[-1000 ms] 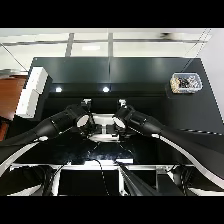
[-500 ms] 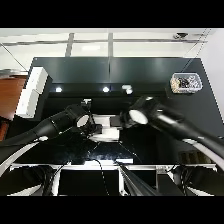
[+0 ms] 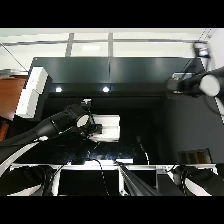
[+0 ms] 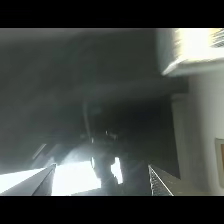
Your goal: Fold the box and place the chain.
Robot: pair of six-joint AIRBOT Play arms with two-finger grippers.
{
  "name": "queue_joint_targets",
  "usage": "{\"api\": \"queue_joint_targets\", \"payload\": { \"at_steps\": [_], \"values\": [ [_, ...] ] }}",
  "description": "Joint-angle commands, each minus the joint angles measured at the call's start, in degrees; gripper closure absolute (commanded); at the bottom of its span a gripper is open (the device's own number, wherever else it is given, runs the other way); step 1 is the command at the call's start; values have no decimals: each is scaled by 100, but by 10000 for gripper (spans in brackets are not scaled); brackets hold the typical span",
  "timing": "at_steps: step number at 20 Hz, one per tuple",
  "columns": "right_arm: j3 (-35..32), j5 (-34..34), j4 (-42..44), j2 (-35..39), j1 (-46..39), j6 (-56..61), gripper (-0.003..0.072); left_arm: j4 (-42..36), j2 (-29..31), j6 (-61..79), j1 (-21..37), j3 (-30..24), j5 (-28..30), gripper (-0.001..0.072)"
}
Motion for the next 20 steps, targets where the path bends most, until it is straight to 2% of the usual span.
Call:
{"api": "queue_joint_targets", "payload": {
  "at_steps": [1, 5, 10, 12, 16, 20],
  "values": [
    [42, -1012, 577, -461, -1862, -267, -26, 2, -4, 7, 2, 2, -103, 680],
    [551, -1207, 1287, -1722, -2881, -321, -19, -2, -4, 7, 2, 2, -118, 680],
    [1674, -1270, 1320, -3108, -2981, -321, -18, 4, -4, 7, 4, 2, -118, 680],
    [2135, -1034, 1296, -3598, -2981, -321, -18, 4, -4, 7, 2, 2, -118, 680],
    [2647, -1034, 1143, -4135, -2981, -297, -18, 4, -4, 7, 4, 2, -118, 680],
    [2712, -1034, 612, -4330, -2981, -138, -18, 7, -4, 7, 4, 2, -118, 680]
  ]
}}
